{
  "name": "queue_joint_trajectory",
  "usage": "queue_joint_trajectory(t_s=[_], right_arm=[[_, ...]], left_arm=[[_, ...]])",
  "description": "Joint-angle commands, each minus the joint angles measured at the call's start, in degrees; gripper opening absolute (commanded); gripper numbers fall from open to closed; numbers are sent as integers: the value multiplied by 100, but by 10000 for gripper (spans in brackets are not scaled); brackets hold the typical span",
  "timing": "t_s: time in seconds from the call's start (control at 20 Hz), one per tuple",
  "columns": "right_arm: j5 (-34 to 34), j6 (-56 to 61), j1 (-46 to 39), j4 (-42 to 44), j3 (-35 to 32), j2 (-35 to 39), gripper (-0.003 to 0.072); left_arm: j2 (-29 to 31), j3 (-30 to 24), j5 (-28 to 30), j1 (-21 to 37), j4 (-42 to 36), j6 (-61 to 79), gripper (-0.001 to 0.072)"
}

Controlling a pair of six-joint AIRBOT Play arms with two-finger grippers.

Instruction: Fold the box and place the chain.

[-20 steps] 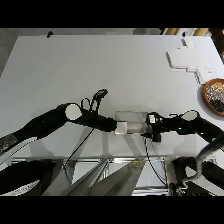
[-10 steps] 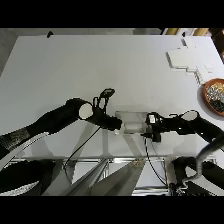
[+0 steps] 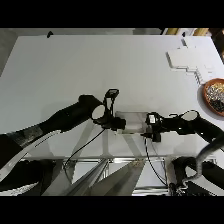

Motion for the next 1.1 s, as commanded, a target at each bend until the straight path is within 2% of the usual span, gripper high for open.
queue_joint_trajectory(t_s=[0.0,0.25,0.7,0.75,0.8,0.95,1.05], right_arm=[[2,2,2,0,4,0,403],[2,2,2,2,4,0,403],[2,2,2,0,4,0,403],[0,2,2,2,4,0,403],[0,0,2,0,4,0,403],[0,0,2,2,4,0,403],[0,0,2,0,4,0,403]], left_arm=[[-400,529,-280,-310,479,-793,209],[-817,662,-741,-431,745,-1687,208],[-977,662,-643,-474,798,-1969,201],[-975,662,-603,-494,813,-2048,187],[-975,662,-601,-494,815,-2044,112],[-975,662,-634,-496,837,-2041,1],[-975,662,-649,-496,835,-2044,1]])
